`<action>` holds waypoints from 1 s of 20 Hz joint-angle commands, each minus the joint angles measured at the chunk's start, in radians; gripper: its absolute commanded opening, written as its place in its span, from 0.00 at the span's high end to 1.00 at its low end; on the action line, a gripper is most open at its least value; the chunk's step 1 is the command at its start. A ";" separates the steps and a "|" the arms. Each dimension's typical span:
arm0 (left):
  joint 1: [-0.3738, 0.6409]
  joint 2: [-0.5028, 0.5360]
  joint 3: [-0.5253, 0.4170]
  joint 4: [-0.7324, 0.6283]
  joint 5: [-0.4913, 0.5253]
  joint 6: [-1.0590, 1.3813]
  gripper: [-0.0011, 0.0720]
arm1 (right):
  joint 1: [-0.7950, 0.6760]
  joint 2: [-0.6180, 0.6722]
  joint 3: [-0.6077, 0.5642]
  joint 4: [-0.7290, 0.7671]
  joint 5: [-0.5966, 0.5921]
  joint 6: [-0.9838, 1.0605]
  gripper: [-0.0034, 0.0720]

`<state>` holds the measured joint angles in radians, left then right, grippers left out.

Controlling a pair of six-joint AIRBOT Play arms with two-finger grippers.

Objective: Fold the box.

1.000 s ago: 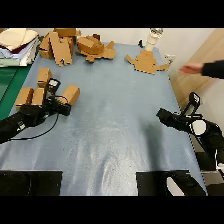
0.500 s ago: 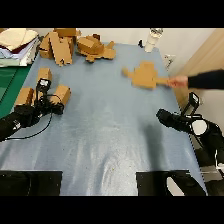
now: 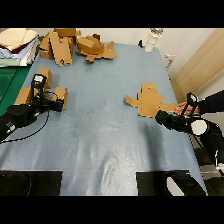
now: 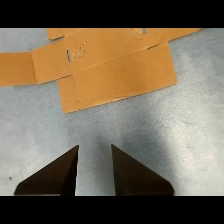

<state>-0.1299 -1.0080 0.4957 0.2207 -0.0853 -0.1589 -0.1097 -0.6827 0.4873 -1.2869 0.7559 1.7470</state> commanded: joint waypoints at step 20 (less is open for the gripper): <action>-0.419 0.035 0.000 -0.153 -0.502 -0.444 0.97 | -0.003 -0.091 0.097 -0.010 -0.053 -0.032 0.52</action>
<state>-0.5034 -0.9100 0.4957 0.1352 -0.6239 -0.5926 -0.1123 -0.7658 0.5758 -1.2919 0.7101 1.7145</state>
